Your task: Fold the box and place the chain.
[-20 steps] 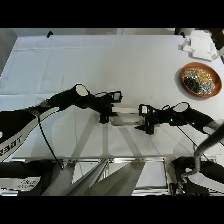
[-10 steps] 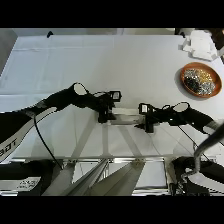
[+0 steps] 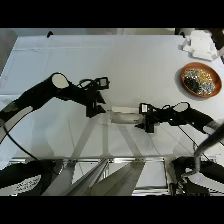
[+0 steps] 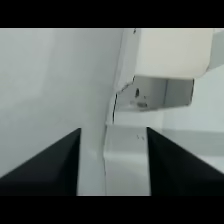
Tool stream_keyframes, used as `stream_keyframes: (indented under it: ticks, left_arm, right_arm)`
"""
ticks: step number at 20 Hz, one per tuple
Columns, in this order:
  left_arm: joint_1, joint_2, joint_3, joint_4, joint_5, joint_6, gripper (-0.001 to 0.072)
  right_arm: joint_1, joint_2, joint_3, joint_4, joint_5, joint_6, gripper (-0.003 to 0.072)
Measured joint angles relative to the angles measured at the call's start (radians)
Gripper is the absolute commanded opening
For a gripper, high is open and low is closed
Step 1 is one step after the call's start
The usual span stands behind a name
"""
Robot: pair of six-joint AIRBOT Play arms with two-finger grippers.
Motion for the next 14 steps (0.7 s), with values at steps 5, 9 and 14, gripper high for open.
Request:
stream_keyframes:
  ticks: [5,9,14]
  left_arm:
    - [-0.021,0.080,0.000,-0.036,-0.209,-0.090,0.0003]
    - [-0.141,0.083,0.000,-0.175,-0.160,-0.081,0.0004]
    - [-0.224,0.006,0.000,-0.322,0.185,-0.084,0.0003]
  right_arm:
    - [0.000,0.000,0.000,0.000,0.003,0.000,0.0326]
    - [0.000,0.000,0.000,0.000,0.005,0.000,0.0326]
    - [0.000,0.000,0.000,0.000,0.006,0.000,0.0326]
